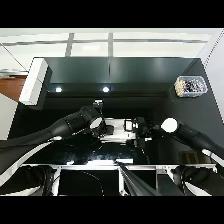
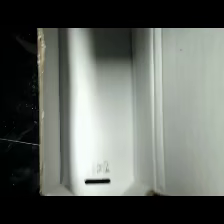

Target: Fold the box and place the chain.

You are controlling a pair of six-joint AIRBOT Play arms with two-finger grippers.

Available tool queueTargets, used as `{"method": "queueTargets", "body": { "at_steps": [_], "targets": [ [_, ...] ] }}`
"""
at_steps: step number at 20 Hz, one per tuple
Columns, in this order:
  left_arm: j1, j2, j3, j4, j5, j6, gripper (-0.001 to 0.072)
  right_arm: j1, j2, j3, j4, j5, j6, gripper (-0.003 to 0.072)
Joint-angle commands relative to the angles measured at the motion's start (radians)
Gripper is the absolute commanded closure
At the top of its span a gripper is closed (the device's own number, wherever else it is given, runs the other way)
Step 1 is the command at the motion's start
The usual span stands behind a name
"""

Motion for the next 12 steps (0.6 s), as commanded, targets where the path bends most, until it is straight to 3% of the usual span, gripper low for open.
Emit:
{"method": "queueTargets", "body": {
  "at_steps": [1, 3, 8, 10, 12],
  "targets": [
    [0.0, 0.0, 0.0, 0.031, -0.003, 0.0, 0.0679, 0.0, 0.103, 0.001, -0.253, 0.049, 0.15, -0.0027],
    [-0.002, 0.0, -0.001, 0.032, 0.003, 0.0, 0.0679, 0.0, 0.108, 0.001, -0.301, 0.075, 0.206, -0.0019],
    [-0.002, -0.001, -0.005, 0.031, 0.023, 0.0, 0.0679, 0.0, 0.096, 0.001, -0.217, 0.072, 0.203, -0.0018],
    [-0.002, -0.001, -0.005, 0.031, 0.021, 0.001, 0.0679, 0.0, 0.075, 0.0, -0.162, 0.067, 0.186, 0.0149],
    [-0.002, -0.001, -0.005, 0.031, 0.018, 0.0, 0.0679, 0.0, 0.061, 0.0, -0.122, 0.066, 0.143, 0.0146]
  ]
}}
